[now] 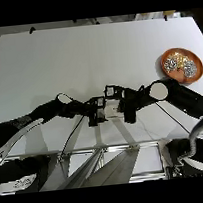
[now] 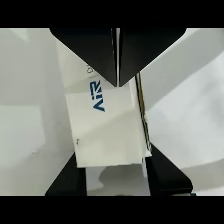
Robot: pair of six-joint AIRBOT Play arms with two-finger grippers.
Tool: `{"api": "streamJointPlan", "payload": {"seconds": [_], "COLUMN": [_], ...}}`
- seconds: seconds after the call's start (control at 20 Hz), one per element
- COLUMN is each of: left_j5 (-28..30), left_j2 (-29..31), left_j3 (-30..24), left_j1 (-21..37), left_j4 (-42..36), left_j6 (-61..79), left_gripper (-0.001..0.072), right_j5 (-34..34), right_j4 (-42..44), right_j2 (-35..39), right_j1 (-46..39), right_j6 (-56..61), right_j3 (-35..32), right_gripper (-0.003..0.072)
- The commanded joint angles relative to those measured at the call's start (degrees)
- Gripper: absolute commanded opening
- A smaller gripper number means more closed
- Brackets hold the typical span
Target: Fold the box and place the chain.
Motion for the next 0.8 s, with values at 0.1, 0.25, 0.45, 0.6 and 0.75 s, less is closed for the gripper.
{"api": "streamJointPlan", "payload": {"seconds": [0.1, 0.25, 0.45, 0.6, 0.75], "left_j5": [0.02, 0.02, 0.02, 0.02, 0.02], "left_j2": [-0.02, -0.02, -0.02, -0.02, -0.02], "left_j3": [0.02, 0.02, 0.02, 0.02, 0.02], "left_j1": [0.02, 0.02, 0.02, 0.02, 0.02], "left_j4": [0.0, 0.0, 0.0, 0.0, 0.0], "left_j6": [0.0, 0.0, 0.0, 0.0, 0.0], "left_gripper": [0.0331, 0.0331, 0.0331, 0.0331, 0.0331], "right_j5": [0.81, -1.03, -3.23, -3.23, -3.56], "right_j4": [0.7, 0.72, 0.72, 0.72, 0.48], "right_j2": [-0.39, -0.39, -0.39, -0.35, 2.43], "right_j1": [-0.31, -0.31, -0.31, -0.31, -0.68], "right_j6": [0.33, 0.11, 0.13, 0.17, 0.74], "right_j3": [-2.6, -5.05, -6.67, -6.67, -6.56], "right_gripper": [0.0012, 0.0012, 0.0012, 0.0012, 0.0012]}}
